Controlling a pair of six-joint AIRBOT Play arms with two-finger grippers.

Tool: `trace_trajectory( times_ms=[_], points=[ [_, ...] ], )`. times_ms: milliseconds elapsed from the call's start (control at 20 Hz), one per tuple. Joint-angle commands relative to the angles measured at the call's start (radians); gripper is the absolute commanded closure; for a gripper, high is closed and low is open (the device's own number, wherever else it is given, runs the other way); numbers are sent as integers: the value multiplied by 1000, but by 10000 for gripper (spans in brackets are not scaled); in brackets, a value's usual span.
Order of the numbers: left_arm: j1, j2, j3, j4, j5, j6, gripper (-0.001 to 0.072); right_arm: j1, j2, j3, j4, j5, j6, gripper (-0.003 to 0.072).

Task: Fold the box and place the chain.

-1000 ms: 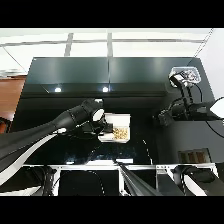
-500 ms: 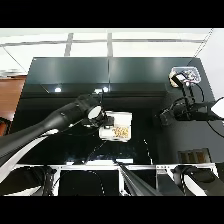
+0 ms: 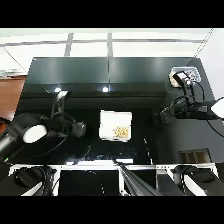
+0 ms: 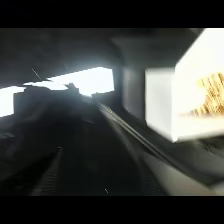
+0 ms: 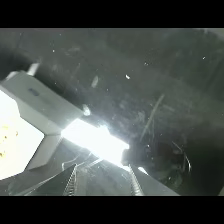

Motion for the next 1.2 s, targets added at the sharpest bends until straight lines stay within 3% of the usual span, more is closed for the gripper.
trace_trajectory(
  times_ms=[0,150,300,450,700,850,1000,1150],
  points=[
    [246,126,-246,-577,38,723,-11,0,0,0,9,-16,1,302],
    [276,81,-274,-597,21,1196,-11,0,0,0,9,-15,2,301],
    [239,65,-270,-600,120,1588,-11,0,0,0,14,-11,3,302],
    [233,-2,-228,-607,179,1732,-11,2,0,0,21,-10,9,302],
    [235,-253,-132,-602,167,1830,-11,2,0,0,42,-11,9,302],
    [235,-345,-80,-599,193,1843,-11,2,0,0,43,-8,9,302],
    [223,-420,-31,-600,108,1986,-4,2,0,0,43,-8,9,302],
    [187,-473,12,-617,108,2067,-4,2,0,0,43,-6,9,302]
  ],
)
